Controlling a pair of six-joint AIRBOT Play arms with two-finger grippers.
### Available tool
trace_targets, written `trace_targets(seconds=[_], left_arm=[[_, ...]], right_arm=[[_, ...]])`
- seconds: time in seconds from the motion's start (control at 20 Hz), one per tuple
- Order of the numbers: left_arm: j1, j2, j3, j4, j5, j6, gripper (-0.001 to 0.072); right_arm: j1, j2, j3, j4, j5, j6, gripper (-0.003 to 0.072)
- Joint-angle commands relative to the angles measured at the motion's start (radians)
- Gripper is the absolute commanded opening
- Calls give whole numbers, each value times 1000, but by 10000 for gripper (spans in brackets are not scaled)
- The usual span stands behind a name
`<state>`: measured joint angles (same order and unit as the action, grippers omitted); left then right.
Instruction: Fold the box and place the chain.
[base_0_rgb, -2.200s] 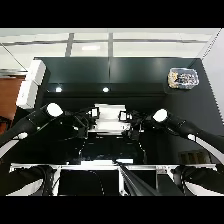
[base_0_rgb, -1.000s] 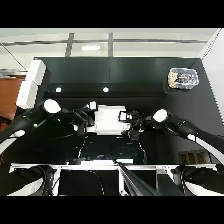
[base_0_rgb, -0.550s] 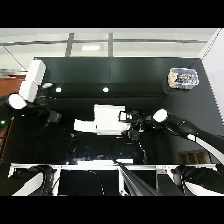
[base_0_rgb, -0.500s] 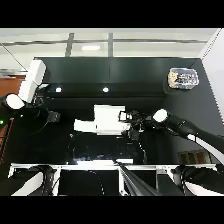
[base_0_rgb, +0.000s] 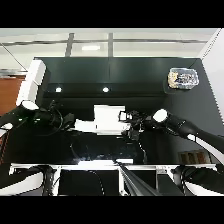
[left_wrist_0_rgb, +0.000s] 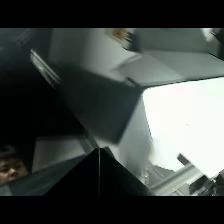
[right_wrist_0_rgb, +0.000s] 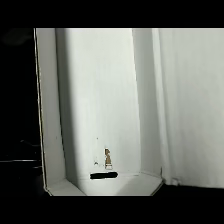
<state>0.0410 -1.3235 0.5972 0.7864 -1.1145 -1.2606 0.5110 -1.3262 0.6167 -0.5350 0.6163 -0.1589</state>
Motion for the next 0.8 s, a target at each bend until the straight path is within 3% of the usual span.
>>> trace_targets(seconds=[0.0, 0.35, 0.4, 0.5, 0.55, 0.6, 0.75], left_arm=[[-77, -72, 15, -84, 8, 59, 29], [-105, -93, 91, -136, -73, 211, 37], [-105, -93, 115, -135, -99, 211, 137], [-105, -93, 169, -112, -147, 210, 524], [-105, -93, 192, -103, -164, 215, 657], [-105, -93, 211, -101, -182, 233, 720], [-134, -94, 226, -103, -185, 244, 718]], right_arm=[[0, 0, 0, 0, 1, 0, 78], [0, 0, 0, 0, 0, 0, 78], [0, 0, 0, 0, 1, 0, 78], [0, 0, 0, 0, 1, 0, 78], [0, 0, 0, 0, 1, 0, 78], [0, 0, 0, 0, 0, 0, 78], [0, 0, 0, 0, 0, 0, 78]])
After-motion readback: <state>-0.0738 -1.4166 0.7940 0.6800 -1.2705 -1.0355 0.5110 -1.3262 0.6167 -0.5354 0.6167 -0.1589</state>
